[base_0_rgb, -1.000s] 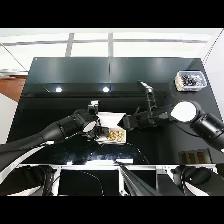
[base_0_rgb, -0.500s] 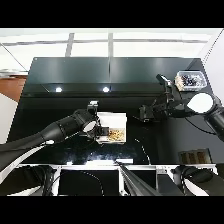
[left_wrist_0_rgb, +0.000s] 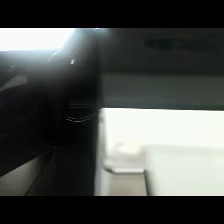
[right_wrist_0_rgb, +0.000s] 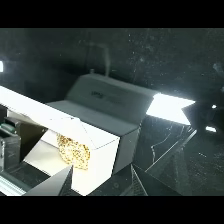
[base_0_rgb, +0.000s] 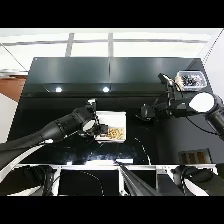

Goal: Fold the box and place the chain.

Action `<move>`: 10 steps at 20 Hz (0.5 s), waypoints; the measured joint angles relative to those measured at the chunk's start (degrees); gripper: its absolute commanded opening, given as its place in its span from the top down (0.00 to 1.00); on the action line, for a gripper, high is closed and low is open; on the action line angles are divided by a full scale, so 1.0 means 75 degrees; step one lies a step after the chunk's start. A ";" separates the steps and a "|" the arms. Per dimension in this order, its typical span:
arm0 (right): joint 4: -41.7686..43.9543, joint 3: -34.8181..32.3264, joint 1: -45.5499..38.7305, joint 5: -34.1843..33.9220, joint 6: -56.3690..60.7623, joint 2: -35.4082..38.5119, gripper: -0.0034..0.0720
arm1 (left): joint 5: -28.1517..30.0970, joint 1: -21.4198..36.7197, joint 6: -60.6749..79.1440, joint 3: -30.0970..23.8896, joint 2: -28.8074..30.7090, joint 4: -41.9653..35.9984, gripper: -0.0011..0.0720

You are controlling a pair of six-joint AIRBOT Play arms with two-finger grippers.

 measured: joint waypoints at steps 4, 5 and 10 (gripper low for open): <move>-0.0003 0.0000 -0.0003 -0.0006 0.0000 0.0000 0.37 | -0.0294 0.0000 0.1070 0.0309 0.0551 -0.0032 0.16; -0.0003 0.0000 -0.0003 -0.0003 0.0000 0.0000 0.37 | -0.0507 0.0009 0.1542 0.0370 0.0775 -0.0052 0.16; -0.0006 0.0000 -0.0009 0.0006 0.0003 0.0000 0.37 | -0.1953 0.0533 0.3789 0.0417 0.2005 0.0326 0.16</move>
